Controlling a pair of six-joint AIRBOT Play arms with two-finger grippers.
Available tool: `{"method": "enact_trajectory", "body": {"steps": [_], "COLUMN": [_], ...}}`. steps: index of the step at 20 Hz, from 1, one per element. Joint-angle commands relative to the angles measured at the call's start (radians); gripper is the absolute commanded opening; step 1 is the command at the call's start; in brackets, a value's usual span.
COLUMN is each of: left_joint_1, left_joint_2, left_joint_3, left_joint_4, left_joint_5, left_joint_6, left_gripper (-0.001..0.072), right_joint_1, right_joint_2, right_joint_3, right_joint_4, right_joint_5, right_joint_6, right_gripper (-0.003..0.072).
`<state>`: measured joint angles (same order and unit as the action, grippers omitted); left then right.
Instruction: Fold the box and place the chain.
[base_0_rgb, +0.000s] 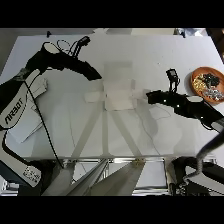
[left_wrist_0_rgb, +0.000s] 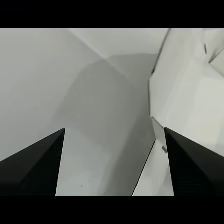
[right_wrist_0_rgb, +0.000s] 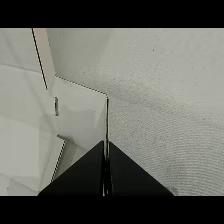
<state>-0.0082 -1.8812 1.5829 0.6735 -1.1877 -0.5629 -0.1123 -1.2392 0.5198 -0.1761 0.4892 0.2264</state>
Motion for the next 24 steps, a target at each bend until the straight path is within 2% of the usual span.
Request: {"method": "enact_trajectory", "body": {"steps": [1, 7, 12, 15, 19, 21, 24], "left_joint_1": [-0.032, -0.061, -0.119, -0.128, -0.116, -0.118, -0.126], "left_joint_2": [-0.026, -0.036, -0.037, -0.055, -0.127, -0.142, -0.144], "left_joint_3": [0.003, 0.006, 0.062, 0.103, 0.196, 0.228, 0.235], "left_joint_4": [-0.034, -0.089, 0.031, 0.047, 0.067, 0.097, 0.153], "left_joint_5": [0.012, 0.064, 0.085, 0.052, -0.082, -0.083, -0.085], "left_joint_6": [0.044, 0.067, 0.036, -0.024, -0.109, -0.111, -0.088], "left_gripper": [0.0701, 0.0701, 0.07, 0.0699, 0.07, 0.0697, 0.0631], "right_joint_1": [0.001, 0.001, 0.001, 0.001, 0.001, 0.001, 0.001], "right_joint_2": [-0.001, -0.001, -0.001, -0.001, -0.001, -0.001, -0.001], "right_joint_3": [0.0, 0.0, 0.0, 0.0, 0.0, 0.0, 0.0], "right_joint_4": [0.0, 0.0, 0.0, 0.0, 0.0, 0.0, 0.0], "right_joint_5": [0.0, 0.0, 0.0, 0.0, 0.0, 0.0, 0.0], "right_joint_6": [0.0, 0.0, 0.0, 0.0, 0.0, 0.0, 0.0], "right_gripper": [0.0013, 0.0013, 0.0013, 0.0013, 0.0013, 0.0013, 0.0013]}}
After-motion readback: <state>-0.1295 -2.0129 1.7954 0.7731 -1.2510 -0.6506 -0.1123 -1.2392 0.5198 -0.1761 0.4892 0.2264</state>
